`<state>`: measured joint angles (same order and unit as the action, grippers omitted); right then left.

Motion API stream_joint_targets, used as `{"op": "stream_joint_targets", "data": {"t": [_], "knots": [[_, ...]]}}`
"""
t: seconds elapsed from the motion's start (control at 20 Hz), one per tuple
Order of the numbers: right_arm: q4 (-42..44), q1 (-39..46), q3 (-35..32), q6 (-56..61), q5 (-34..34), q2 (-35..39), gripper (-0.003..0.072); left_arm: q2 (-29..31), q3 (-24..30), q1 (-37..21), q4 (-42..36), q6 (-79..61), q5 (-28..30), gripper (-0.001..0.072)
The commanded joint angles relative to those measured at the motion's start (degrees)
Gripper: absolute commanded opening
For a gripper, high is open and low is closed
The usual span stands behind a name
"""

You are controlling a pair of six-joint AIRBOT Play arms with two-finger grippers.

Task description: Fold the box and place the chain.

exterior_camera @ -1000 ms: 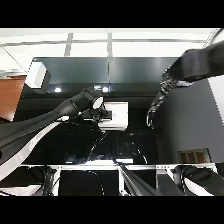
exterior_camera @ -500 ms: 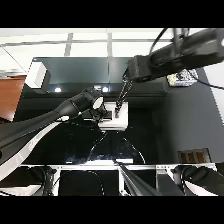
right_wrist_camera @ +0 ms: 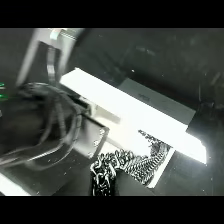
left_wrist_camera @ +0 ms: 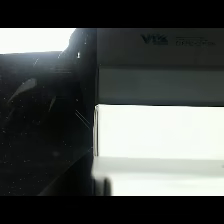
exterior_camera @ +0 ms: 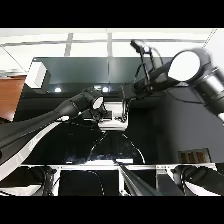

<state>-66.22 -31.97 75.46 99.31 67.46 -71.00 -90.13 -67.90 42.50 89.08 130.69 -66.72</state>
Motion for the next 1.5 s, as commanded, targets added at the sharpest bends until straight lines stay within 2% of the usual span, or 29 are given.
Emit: {"op": "stream_joint_targets", "data": {"t": [0.0, 0.15, 0.2, 0.25, 0.55, 0.8, 0.9, 0.95, 1.0, 1.05, 1.25, 1.35, 1.45], "knots": [[0.68, -0.55, -8.81, 2.56, -11.32, -0.72, 0.0009, -0.04, 0.0, -0.02, 0.02, 0.0, 0.04, 0.0027], [3.56, -0.55, -10.62, 2.51, -12.7, -2.75, 0.0026, -0.04, 0.0, -0.02, 0.0, 0.0, 0.02, 0.0027], [3.82, -0.55, -10.62, 2.51, -12.94, -3.02, 0.0118, -0.04, 0.0, -0.02, 0.0, 0.0, 0.04, 0.0027], [3.8, -0.52, -10.58, 2.47, -12.83, -3.02, 0.017, -0.04, 0.0, -0.02, 0.02, 0.0, 0.04, 0.0027], [2.19, 3.8, -10.58, -0.46, -4.09, 0.85, 0.0168, -0.04, 0.0, -0.02, 0.02, 0.02, 0.37, 0.0027], [-14.1, 8.15, -10.6, -0.52, 6.16, 9.46, 0.0167, -0.07, 0.0, -0.02, 0.0, -0.66, 0.24, 0.0028], [-21.31, 8.87, -10.6, -0.52, 10.64, 12.22, 0.0167, 0.0, -0.33, -0.02, -2.78, -0.61, -0.02, 0.0048], [-23.52, 9.2, -10.6, -0.55, 11.91, 13.38, 0.0167, 0.11, -0.87, 0.04, -3.56, -0.61, -0.52, 0.0253], [-24.5, 9.62, -10.6, -0.55, 12.44, 14.19, 0.0168, 0.39, -1.81, 0.33, -4.0, -0.61, -1.42, 0.0602], [-24.48, 10.14, -10.6, -0.55, 12.46, 14.86, 0.0167, 1.03, -2.75, 0.48, -3.87, -1.55, -2.4, 0.0708], [-24.48, 11.63, -10.62, -0.55, 12.37, 15.3, 0.0167, 10.01, -2.12, 1.66, 2.36, -11.87, -6.62, 0.0708], [-25.09, 11.61, -10.64, -0.55, 12.33, 15.3, 0.0167, 16.83, 1.9, 0.39, 6.75, -16.13, -7.69, 0.0708], [-25.11, 11.61, -11.45, -0.5, 11.78, 15.28, 0.0167, 23.08, 8.87, -6.45, 6.99, -16.57, -7.1, 0.0708]]}}
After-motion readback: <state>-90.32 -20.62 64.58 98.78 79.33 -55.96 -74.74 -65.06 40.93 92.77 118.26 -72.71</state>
